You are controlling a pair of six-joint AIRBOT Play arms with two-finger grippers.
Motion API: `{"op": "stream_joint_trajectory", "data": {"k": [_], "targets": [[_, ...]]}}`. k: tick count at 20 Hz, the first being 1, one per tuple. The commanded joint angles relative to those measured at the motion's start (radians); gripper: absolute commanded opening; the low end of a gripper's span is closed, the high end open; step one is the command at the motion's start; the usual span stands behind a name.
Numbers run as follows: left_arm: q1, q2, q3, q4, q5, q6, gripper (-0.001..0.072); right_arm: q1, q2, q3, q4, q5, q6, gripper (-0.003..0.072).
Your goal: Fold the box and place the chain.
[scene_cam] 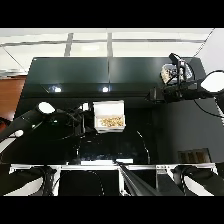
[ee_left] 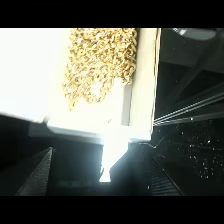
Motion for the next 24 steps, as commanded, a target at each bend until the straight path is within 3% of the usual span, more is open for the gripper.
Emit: {"op": "stream_joint_trajectory", "data": {"k": [1, 4, 8, 24], "targets": [[-0.016, -0.047, 0.025, -0.01, 0.0, 0.037, 0.0717, 0.0, 0.0, 0.0, 0.0, -0.01, 0.001, 0.0267], [-0.05, -0.064, 0.035, -0.04, 0.007, 0.052, 0.0717, 0.0, 0.0, 0.0, 0.0, -0.023, 0.001, 0.0267], [-0.087, -0.064, 0.036, -0.054, 0.091, 0.064, 0.0715, 0.0, -0.001, 0.0, 0.0, -0.034, 0.001, 0.0267], [-0.086, -0.086, 0.05, -0.076, 0.054, 0.177, 0.0706, 0.004, -0.015, 0.0, 0.007, -0.059, 0.001, 0.0267]]}}
